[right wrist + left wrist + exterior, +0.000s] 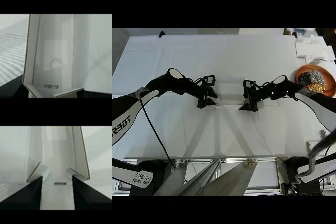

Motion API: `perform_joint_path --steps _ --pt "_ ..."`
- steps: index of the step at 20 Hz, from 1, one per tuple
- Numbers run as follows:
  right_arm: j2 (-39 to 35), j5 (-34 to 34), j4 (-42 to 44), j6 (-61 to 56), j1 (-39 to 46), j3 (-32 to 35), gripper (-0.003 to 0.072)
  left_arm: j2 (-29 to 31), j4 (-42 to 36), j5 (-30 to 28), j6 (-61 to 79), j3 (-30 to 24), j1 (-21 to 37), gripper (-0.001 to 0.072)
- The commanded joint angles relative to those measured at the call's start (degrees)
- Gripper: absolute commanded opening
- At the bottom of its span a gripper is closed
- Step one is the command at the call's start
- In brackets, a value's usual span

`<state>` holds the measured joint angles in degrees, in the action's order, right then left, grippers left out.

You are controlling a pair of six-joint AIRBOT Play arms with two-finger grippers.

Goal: Fold the box and place the chain.

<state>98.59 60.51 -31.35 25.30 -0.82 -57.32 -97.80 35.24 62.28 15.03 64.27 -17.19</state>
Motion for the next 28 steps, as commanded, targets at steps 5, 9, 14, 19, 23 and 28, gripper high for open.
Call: perform_joint_path --steps 5,9,14,19,23,28 --pt "-0.02 0.13 -0.07 0.07 0.00 0.00 0.0458 0.00 -0.50 0.50 -1.55 -0.04 -0.04 0.0438" --pt "0.00 0.11 -0.07 0.07 0.00 0.00 0.0458 0.07 -0.44 1.11 -6.51 -0.02 0.02 0.0050" --pt "0.00 0.11 -0.07 0.07 0.00 0.00 0.0458 2.89 3.19 3.65 -6.54 -0.02 0.20 0.0012" --pt "0.00 0.11 -0.07 0.07 0.00 0.00 0.0458 11.26 6.21 8.90 -18.49 -0.02 3.91 0.0012" --pt "0.00 0.11 -0.07 0.04 0.00 0.00 0.0458 18.25 7.28 12.76 -34.07 -0.07 10.88 0.0011" --pt "0.00 0.11 -0.07 0.04 0.00 0.00 0.0458 19.98 9.66 17.14 -55.34 -3.85 20.22 0.0011"
